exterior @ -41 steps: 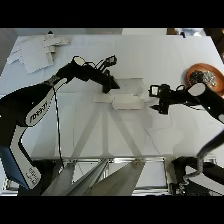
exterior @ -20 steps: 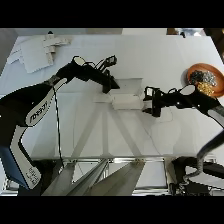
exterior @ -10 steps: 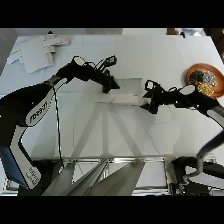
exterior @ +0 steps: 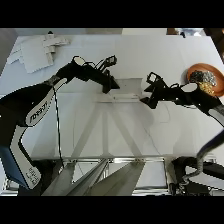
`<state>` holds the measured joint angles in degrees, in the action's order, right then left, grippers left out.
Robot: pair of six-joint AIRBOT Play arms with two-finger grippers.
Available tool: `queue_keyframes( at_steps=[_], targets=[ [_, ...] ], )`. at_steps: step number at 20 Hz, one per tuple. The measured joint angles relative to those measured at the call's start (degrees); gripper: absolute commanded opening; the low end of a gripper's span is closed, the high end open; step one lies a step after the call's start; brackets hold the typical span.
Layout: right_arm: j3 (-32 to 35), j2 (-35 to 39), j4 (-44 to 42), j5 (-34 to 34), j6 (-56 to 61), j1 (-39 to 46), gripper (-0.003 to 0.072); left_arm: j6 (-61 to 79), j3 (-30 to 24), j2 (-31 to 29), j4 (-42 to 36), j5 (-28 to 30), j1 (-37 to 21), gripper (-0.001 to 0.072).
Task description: Fold the box and place the chain.
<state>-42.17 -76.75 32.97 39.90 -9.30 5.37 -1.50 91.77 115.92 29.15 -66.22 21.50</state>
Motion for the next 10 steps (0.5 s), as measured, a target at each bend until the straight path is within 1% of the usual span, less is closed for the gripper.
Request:
queue_keyframes(
  at_steps=[10],
  targets=[
    [-1.4,-0.9,1.5,0.2,-2.8,0.0,0.0580,0.0,0.0,0.0,0.0,0.0,0.0,0.0011]
  ],
)
